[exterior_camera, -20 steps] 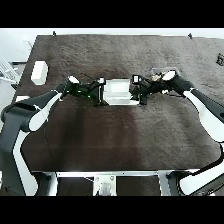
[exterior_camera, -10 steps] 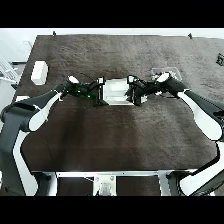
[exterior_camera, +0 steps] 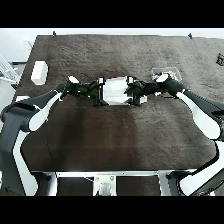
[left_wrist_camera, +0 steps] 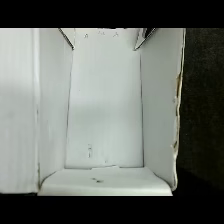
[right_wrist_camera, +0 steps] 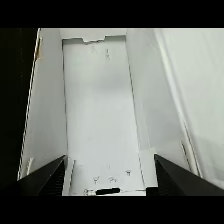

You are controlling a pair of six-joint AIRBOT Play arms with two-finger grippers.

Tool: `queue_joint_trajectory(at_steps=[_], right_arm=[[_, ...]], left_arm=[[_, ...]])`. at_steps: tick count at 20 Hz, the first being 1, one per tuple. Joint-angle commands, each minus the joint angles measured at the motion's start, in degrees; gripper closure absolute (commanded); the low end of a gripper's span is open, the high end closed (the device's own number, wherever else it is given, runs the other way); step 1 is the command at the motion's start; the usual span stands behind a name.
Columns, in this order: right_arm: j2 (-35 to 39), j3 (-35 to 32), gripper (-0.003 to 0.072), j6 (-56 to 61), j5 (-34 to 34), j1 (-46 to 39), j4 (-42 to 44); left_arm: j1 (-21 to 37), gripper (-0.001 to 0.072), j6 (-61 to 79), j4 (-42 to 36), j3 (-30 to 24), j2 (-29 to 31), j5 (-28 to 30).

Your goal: Fold the box and place the chain.

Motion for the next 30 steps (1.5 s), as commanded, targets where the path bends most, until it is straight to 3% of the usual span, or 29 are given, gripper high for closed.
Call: queue_joint_trajectory(at_steps=[1,2,3,4,5,10,14,20,24,30], right_arm=[[0.0,0.0,-0.0025,-0.7,0.0,-0.1,-0.4],[0.0,0.0,0.0013,-0.6,0.1,-0.1,-0.9],[0.1,0.0,0.0139,-0.3,0.1,-0.2,-2.3],[0.3,0.0,0.0361,1.4,0.1,-0.5,-4.3],[0.5,0.0,0.0525,3.2,0.2,-0.7,-6.3],[2.5,0.0,0.0674,10.5,4.5,-3.5,-10.3],[6.3,0.0,0.0680,17.8,5.5,-6.1,-10.3],[11.6,0.0,0.0680,38.2,5.5,-14.8,-7.7],[11.3,-1.8,0.0680,52.0,5.4,-22.6,-7.7],[5.8,-5.3,0.0681,53.4,5.4,-23.1,1.2]], left_arm=[[0.0,0.0182,0.0,0.0,0.0,0.0,0.0],[0.0,0.0182,0.0,0.0,0.0,0.0,0.0],[0.0,0.0182,0.0,0.0,0.0,0.0,0.0],[0.0,0.0182,0.0,0.0,0.0,0.0,0.0],[0.0,0.0182,0.0,0.0,0.0,0.0,0.0],[0.0,0.0182,0.0,0.0,0.0,0.0,0.0],[0.0,0.0182,0.0,0.0,0.0,0.0,0.0],[0.0,0.0182,0.0,0.0,0.0,0.0,0.0],[0.0,0.0182,0.0,0.0,0.0,0.0,0.0],[0.0,0.0182,0.0,0.0,0.0,0.0,0.0]])
